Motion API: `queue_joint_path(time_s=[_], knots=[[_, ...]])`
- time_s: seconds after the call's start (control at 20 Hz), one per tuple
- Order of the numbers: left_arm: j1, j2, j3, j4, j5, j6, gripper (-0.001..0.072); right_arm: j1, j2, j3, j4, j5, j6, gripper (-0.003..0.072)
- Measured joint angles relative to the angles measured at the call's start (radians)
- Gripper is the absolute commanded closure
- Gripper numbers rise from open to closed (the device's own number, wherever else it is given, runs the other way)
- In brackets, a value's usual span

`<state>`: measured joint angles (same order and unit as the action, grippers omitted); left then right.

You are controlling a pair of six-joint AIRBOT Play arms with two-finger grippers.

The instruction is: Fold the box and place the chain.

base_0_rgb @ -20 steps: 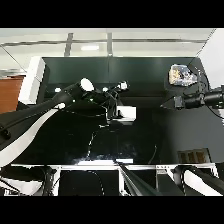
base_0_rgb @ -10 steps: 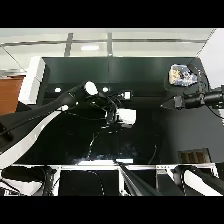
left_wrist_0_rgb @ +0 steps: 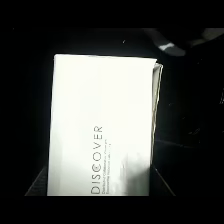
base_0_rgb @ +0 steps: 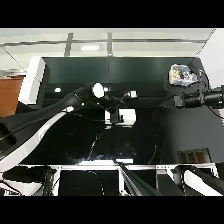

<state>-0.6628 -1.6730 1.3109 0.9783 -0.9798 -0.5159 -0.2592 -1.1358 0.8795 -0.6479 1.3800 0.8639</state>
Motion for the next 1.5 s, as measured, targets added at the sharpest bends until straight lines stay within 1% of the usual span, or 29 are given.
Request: queue_joint_path(time_s=[0.1,0.2,0.3,0.4,0.55,0.65,0.75,0.8,0.9,1.0,1.05,1.15,1.25,1.35,1.5], knots=[[0.037,0.039,0.029,0.095,-0.045,-0.164,0.0483,0.0,0.0,0.0,0.0,0.004,0.005,0.0673],[0.1,0.089,0.037,0.177,-0.127,-0.313,0.0483,0.0,0.0,0.0,0.0,0.011,0.01,0.0673],[0.195,0.151,0.005,0.235,-0.181,-0.448,0.0483,0.0,0.0,0.0,0.0,0.019,0.015,0.0673],[0.313,0.225,-0.069,0.278,-0.245,-0.564,0.0483,0.0,0.0,0.0,0.0,0.023,0.016,0.0673],[0.517,0.36,-0.237,0.306,-0.282,-0.663,0.0483,0.0,0.0,0.0,0.0,0.026,0.019,0.0673],[0.662,0.452,-0.349,0.33,-0.286,-0.692,0.0482,0.0,0.0,0.0,0.0,0.028,0.019,0.0673],[0.809,0.529,-0.436,0.396,-0.298,-0.708,0.0482,0.0,0.0,0.0,0.0,0.027,0.019,0.0673],[0.877,0.557,-0.463,0.431,-0.307,-0.71,0.0483,0.0,0.0,0.0,0.0,0.026,0.019,0.0673],[1.019,0.595,-0.496,0.476,-0.28,-0.698,0.0483,0.0,0.0,0.0,0.0,0.023,0.018,0.0673],[1.132,0.612,-0.514,0.472,-0.235,-0.661,0.0483,0.0,0.0,0.0,0.0,0.015,0.018,0.0673],[1.185,0.616,-0.521,0.455,-0.204,-0.63,0.0483,0.0,0.0,0.0,0.0,0.011,0.018,0.0673],[1.258,0.621,-0.529,0.393,-0.137,-0.537,0.0483,0.0,0.0,0.0,0.001,0.002,0.019,0.0673],[1.293,0.621,-0.534,0.336,-0.065,-0.428,0.0483,0.0,0.0,0.0,0.001,-0.008,0.019,0.0673],[1.306,0.61,-0.536,0.309,0.006,-0.346,0.0482,0.0,0.0,0.0,0.001,-0.023,0.023,0.0673],[1.312,0.567,-0.537,0.264,0.086,-0.276,0.0483,0.0,0.0,0.0,0.001,-0.047,0.031,0.0673]])
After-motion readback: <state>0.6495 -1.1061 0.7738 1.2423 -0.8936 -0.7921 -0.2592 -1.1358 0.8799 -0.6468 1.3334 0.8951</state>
